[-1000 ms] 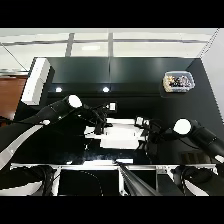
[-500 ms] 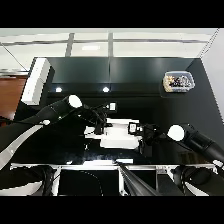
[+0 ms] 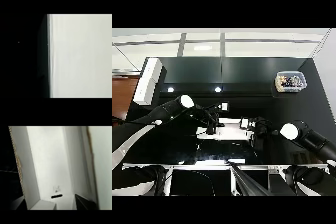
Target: Fold the box and place the chain.
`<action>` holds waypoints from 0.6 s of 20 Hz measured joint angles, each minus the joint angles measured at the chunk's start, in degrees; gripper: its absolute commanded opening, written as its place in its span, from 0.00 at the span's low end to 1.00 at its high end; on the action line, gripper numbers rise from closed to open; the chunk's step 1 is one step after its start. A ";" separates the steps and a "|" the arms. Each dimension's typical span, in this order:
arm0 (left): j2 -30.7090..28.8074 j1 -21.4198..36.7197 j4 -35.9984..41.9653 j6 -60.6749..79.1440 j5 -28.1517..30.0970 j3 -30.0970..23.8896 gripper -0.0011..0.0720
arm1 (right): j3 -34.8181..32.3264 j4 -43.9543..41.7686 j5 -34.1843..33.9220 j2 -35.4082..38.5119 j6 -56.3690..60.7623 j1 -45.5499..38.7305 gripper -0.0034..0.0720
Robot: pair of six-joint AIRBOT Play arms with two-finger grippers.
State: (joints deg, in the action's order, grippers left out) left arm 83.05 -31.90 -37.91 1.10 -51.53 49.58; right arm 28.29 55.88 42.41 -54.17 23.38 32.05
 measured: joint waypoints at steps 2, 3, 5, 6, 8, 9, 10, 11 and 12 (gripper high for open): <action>0.00 0.00 0.00 -0.02 0.11 0.00 0.05 | 1.01 1.90 -0.35 0.02 0.00 -0.02 0.99; 0.00 0.00 -0.02 -0.04 0.17 0.00 0.05 | 1.38 2.75 -0.68 0.07 -0.02 -0.13 0.99; 0.00 0.00 -0.09 -0.07 0.28 0.00 0.05 | 1.90 3.96 -1.36 0.24 -0.07 -0.81 0.99; 0.00 0.00 -0.15 -0.09 0.39 0.00 0.05 | 2.03 4.37 -1.62 0.46 -0.07 -1.38 0.99; 0.00 0.00 -0.48 -0.02 0.09 0.00 0.05 | 2.25 4.57 -2.10 1.01 -0.04 -2.54 0.99; 0.00 0.00 -0.39 -0.02 0.20 0.00 0.05 | 2.29 4.48 -2.16 1.18 -0.04 -3.15 0.99; 0.00 0.00 -0.37 -0.02 0.15 0.00 0.05 | 2.29 4.22 -2.14 1.33 -0.13 -3.69 0.99; 0.00 0.00 -0.35 -0.02 0.15 0.00 0.05 | 2.34 3.78 -2.19 1.44 -0.42 -4.17 0.99; 0.00 -0.04 -0.33 -0.02 0.17 0.00 0.05 | 2.34 3.04 -2.27 1.51 -0.98 -4.59 0.99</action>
State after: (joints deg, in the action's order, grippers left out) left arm 83.05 -31.94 -38.24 1.08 -51.35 49.58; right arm 30.63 58.92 40.14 -52.66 22.39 27.46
